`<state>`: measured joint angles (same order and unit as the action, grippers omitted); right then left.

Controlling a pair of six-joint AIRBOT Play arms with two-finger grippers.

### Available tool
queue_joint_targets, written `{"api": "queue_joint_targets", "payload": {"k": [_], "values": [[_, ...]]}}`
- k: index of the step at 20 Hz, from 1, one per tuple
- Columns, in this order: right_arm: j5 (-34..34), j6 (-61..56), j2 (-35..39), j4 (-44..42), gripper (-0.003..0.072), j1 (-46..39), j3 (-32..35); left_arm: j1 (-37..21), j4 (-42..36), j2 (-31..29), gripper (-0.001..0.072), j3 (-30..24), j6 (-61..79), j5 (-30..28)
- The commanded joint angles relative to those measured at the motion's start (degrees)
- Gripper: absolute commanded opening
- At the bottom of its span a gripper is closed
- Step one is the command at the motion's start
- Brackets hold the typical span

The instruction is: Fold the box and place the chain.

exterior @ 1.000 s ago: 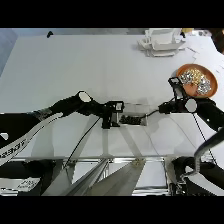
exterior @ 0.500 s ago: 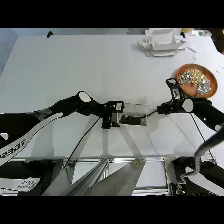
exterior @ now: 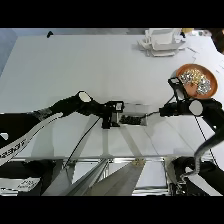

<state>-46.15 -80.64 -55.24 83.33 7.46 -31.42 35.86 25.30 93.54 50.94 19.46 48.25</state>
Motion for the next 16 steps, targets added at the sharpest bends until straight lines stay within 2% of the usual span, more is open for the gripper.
{"api": "queue_joint_targets", "payload": {"k": [1, 9, 16], "values": [[-6.4, 1.9, 6.3, -4.1, 0.0023, 0.0, 0.0, 0.0, 0.0, 0.0, 0.003, 0.0, 0.0, 0.0], [-16.2, 18.1, 20.1, -25.0, 0.0023, 0.0, 0.0, 0.0, 0.0, 0.0, 0.003, 0.0, 0.0, 0.0], [-17.4, 31.3, 21.3, -46.8, 0.0023, 0.0, 0.0, 0.0, 0.0, 0.0, 0.003, 0.0, 0.0, 0.0]]}}
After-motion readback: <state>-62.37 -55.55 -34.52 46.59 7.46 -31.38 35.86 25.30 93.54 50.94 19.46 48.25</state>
